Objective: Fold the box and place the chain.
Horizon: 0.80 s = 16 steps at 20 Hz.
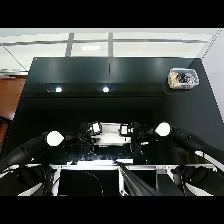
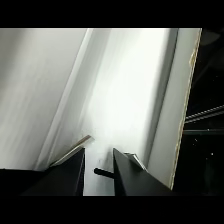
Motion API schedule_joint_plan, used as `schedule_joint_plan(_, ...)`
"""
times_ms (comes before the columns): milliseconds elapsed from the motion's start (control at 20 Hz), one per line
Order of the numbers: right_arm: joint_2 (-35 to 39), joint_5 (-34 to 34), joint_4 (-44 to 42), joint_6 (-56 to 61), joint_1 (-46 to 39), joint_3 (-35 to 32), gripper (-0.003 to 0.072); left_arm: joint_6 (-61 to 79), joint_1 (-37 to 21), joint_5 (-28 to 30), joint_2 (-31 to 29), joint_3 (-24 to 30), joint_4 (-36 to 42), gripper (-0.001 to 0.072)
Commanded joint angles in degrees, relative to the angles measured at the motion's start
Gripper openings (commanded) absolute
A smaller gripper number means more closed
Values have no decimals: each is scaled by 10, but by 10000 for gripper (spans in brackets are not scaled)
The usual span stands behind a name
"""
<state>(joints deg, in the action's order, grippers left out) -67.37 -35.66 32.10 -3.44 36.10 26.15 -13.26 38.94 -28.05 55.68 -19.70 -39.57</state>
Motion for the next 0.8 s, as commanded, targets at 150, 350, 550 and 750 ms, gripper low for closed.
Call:
schedule_joint_plan(150, 0, -1, 1, 0, 0, 0, 469, 0, 0, -2, 2, -1, 0, 317)
schedule_joint_plan(350, 0, -1, 1, 0, 0, 0, 469, 1, 0, -3, 2, -1, -4, 255)
schedule_joint_plan(550, 0, -1, 1, 0, 0, 0, 469, 0, 0, -3, 1, -1, -5, 150)
schedule_joint_plan(750, 0, -1, 1, 0, 0, 0, 469, -93, -43, -12, -56, -2, -95, 29)
